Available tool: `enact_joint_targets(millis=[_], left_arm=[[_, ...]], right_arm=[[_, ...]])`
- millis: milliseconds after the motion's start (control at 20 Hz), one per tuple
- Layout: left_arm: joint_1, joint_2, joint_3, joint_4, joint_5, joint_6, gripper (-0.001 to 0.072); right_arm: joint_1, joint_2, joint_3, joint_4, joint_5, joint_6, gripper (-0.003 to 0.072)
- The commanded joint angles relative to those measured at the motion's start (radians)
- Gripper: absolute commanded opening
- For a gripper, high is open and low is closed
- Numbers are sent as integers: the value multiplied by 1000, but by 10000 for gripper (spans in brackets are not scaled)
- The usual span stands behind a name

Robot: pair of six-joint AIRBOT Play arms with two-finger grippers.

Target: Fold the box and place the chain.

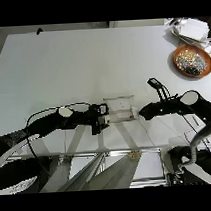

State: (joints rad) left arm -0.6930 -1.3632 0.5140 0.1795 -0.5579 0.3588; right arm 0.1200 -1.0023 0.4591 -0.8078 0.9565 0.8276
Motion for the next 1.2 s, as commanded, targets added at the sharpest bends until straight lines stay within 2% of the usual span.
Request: enact_joint_targets(millis=[0, 50, 200, 250, 450, 500, 650, 750, 950, 1150], left_arm=[[0, 0, 0, 0, 0, 0, 252], [0, 0, 0, 0, 0, 0, 252], [0, 0, 0, 0, 0, 0, 252], [0, 0, 0, 0, 0, 0, 252], [0, 0, 0, 0, 0, 0, 252], [0, 0, 0, 0, 0, 0, 252], [0, 0, 0, 0, 0, 0, 252], [0, 0, 0, 0, 0, 0, 252], [0, 0, 0, 0, 0, 0, 252], [0, 0, 0, 0, 0, 0, 252]], right_arm=[[2, 14, 40, 4, 93, 74, 275], [2, 14, 51, 4, 114, 92, 304], [2, 14, 66, 4, 137, 101, 311], [2, 13, 66, 3, 139, 115, 339], [2, 13, 66, -25, 141, 132, 351], [11, 12, 66, -60, 121, 171, 439], [102, 8, 78, -245, 41, 334, 555], [167, -8, 114, -319, 38, 431, 554], [262, -66, 198, -322, 38, 534, 551], [339, -106, 221, -330, 27, 619, 546]])
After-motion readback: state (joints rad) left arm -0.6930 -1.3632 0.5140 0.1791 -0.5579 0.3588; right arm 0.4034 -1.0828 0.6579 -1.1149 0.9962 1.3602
